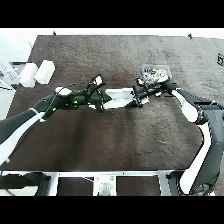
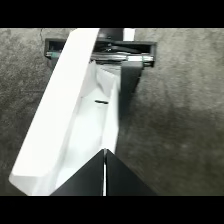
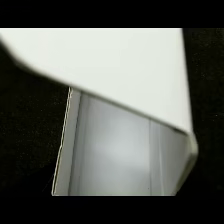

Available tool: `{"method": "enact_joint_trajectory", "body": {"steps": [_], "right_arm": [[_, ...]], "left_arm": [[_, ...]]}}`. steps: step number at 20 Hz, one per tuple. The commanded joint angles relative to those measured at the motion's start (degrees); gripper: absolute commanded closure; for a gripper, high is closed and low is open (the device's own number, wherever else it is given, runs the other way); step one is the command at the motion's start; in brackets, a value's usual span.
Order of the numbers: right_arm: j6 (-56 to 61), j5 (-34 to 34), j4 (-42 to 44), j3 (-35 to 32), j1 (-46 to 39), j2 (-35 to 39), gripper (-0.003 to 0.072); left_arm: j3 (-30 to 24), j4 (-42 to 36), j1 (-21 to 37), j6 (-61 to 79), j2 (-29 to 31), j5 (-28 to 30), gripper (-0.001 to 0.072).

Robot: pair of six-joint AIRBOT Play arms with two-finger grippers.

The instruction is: Fold the box and place the chain.

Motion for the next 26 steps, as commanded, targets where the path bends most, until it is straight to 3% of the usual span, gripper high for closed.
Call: {"method": "enact_joint_trajectory", "body": {"steps": [1, 4, 12, 21, 26], "right_arm": [[0.00, 0.02, 0.00, 0.07, -0.02, 0.04, 0.0308], [0.00, 0.02, 0.00, 0.07, -0.02, 0.04, 0.0308], [0.00, 0.02, 0.00, 0.07, 0.00, 0.04, 0.0308], [0.00, 0.00, 0.00, 0.07, 0.00, 0.04, 0.0308], [0.00, 0.02, 0.00, 0.07, -0.02, 0.04, 0.0309]], "left_arm": [[5.90, -0.20, 0.59, 0.50, -6.27, -0.96, 0.0692], [10.56, -0.22, 0.61, 0.48, -10.03, -0.39, 0.0692], [12.74, 0.07, 0.92, 3.23, -11.17, 7.06, 0.0692], [21.00, 1.49, 3.98, 0.68, -17.92, 1.38, 0.0693], [21.31, 1.70, 3.98, -0.55, -19.50, -0.15, 0.0693]]}}
